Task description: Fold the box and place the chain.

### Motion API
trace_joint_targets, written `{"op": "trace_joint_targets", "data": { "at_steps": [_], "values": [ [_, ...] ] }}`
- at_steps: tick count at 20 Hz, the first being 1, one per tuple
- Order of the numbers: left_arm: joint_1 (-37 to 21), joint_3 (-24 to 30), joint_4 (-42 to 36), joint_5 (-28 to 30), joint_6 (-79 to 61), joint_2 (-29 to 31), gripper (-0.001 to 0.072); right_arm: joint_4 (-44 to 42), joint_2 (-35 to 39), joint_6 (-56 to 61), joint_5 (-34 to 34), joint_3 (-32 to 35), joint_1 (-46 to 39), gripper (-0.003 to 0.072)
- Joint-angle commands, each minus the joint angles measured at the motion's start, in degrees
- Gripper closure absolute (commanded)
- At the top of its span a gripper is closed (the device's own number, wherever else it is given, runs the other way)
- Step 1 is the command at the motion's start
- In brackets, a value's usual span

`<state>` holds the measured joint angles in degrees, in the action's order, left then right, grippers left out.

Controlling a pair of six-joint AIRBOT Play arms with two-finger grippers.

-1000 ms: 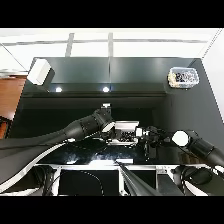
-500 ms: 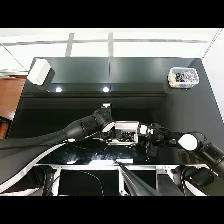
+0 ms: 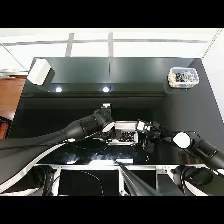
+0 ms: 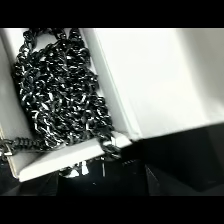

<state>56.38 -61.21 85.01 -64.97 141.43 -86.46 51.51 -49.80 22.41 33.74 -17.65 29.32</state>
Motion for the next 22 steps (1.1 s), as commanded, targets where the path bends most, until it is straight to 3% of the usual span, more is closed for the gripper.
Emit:
{"op": "trace_joint_targets", "data": {
  "at_steps": [1,3,4,5,22],
  "values": [
    [0.0,0.0,0.0,0.0,0.0,0.0,0.0676,-0.6,-1.6,0.1,-0.6,0.0,1.4,0.008],
    [0.0,0.0,0.0,0.0,0.0,0.0,0.0676,-0.4,-1.6,0.1,-1.0,0.0,1.5,0.0084],
    [0.0,0.0,0.0,0.0,0.0,0.0,0.0676,-0.4,-1.6,0.1,-1.0,0.0,1.5,0.0186],
    [0.0,0.0,0.0,0.0,0.0,0.0,0.0676,-0.4,-1.6,0.1,-1.0,0.0,1.5,0.0211],
    [0.0,0.0,0.0,0.0,0.0,0.0,0.0676,3.2,-1.6,0.1,-0.3,0.0,1.5,0.0214]
  ]
}}
